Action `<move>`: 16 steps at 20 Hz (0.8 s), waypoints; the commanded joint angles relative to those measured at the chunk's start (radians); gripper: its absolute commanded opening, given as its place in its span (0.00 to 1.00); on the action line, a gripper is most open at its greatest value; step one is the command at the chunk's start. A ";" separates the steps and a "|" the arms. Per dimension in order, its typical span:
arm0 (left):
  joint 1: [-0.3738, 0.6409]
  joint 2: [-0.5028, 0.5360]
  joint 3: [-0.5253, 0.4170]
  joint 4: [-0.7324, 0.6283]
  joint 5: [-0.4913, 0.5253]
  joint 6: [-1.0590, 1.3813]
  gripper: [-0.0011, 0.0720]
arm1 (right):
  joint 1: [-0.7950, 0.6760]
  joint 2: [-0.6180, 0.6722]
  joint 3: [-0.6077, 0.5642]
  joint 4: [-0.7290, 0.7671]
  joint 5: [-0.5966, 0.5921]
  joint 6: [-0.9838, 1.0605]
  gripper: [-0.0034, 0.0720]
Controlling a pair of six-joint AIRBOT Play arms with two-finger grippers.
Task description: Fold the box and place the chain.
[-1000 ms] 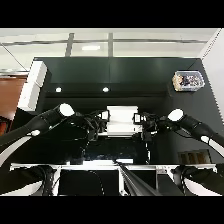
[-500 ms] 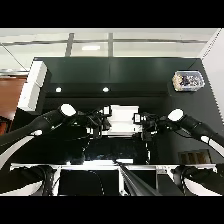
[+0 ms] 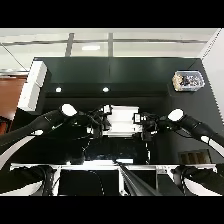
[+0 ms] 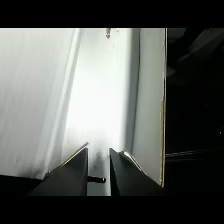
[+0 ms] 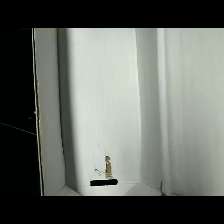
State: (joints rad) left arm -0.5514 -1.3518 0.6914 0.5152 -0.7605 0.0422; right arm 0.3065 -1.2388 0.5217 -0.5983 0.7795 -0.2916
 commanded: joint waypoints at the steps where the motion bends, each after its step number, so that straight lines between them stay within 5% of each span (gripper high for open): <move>1: 0.011 0.022 0.026 0.173 -0.009 -0.161 0.05 | 0.001 0.000 -0.001 0.000 0.002 0.001 0.65; 4: 0.093 0.114 0.063 0.365 -0.072 -0.526 0.05 | 0.001 0.000 -0.001 -0.001 0.002 0.003 0.65; 8: 0.325 0.240 0.063 0.587 -0.184 -0.933 0.05 | 0.001 0.000 -0.001 -0.002 0.000 0.003 0.65; 12: 0.525 0.237 0.042 0.525 -0.310 -1.387 0.05 | 0.001 0.000 -0.001 -0.001 0.000 0.003 0.65; 16: 0.549 0.177 -0.076 0.206 -0.401 -1.243 0.05 | 0.001 0.000 -0.001 -0.001 0.002 0.004 0.65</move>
State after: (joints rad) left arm -0.0425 -1.1481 0.6781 0.9009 -1.0836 -1.1645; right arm 0.3069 -1.2388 0.5217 -0.5999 0.7799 -0.2882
